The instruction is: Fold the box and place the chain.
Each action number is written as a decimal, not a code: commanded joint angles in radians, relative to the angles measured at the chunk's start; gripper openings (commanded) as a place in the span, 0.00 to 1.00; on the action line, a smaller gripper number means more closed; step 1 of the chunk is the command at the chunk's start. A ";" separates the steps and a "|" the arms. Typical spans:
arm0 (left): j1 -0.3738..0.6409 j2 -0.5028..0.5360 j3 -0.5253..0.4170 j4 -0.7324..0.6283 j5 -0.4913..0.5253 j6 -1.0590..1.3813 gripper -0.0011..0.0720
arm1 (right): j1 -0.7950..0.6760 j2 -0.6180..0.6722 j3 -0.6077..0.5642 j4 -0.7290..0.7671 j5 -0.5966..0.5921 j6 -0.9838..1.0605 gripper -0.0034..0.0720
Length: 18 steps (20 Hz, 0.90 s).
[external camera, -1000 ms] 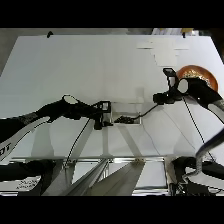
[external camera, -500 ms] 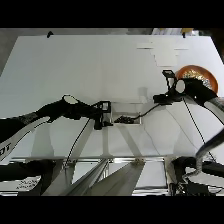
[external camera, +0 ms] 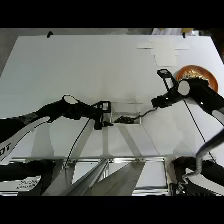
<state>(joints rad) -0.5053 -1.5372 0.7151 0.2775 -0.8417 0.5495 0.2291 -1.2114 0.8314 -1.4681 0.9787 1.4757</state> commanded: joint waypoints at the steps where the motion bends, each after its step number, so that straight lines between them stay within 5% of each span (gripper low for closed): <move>1: 0.001 0.000 0.000 0.000 0.000 0.000 0.05 | 0.076 0.138 -0.024 0.058 0.050 -0.012 0.06; 9: 0.001 0.000 0.000 0.000 0.000 0.000 0.05 | 0.277 0.398 -0.092 0.315 -0.042 -0.045 0.06; 18: 0.001 0.000 0.000 0.000 0.000 0.000 0.05 | 0.465 0.420 -0.092 0.423 -0.312 -0.044 0.06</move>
<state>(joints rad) -0.5053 -1.5372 0.7151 0.2775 -0.8417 0.5495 0.6411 -0.7952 0.7395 -1.0702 0.7704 1.4315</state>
